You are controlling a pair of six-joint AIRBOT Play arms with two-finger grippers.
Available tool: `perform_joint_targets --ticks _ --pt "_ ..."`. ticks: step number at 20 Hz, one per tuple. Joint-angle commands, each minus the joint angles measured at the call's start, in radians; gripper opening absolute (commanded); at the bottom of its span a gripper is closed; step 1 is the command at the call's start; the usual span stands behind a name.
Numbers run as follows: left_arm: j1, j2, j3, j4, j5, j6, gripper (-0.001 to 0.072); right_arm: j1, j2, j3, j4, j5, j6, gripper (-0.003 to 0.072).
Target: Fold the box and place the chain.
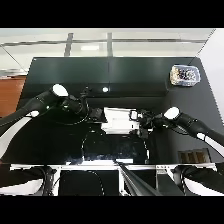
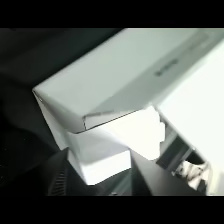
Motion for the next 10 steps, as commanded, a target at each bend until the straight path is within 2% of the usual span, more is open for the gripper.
perform_joint_targets --ticks 1,4,8,10 --pt "-0.073 0.0 0.056 0.167 0.056 -0.201 0.0416 0.0 0.0 0.0 0.0 0.0 0.0 0.046" --pt "-0.129 0.0 0.061 0.196 0.123 -0.269 0.0405 0.0 0.0 0.0 0.0 0.0 0.0 0.046" --pt "-0.184 0.0 0.061 0.313 0.181 -0.425 0.0404 0.0 0.0 0.0 0.0 0.0 0.0 0.046" --pt "-0.205 -0.001 0.061 0.314 0.212 -0.436 0.0398 0.0 0.0 0.0 0.0 0.0 0.0 0.046"
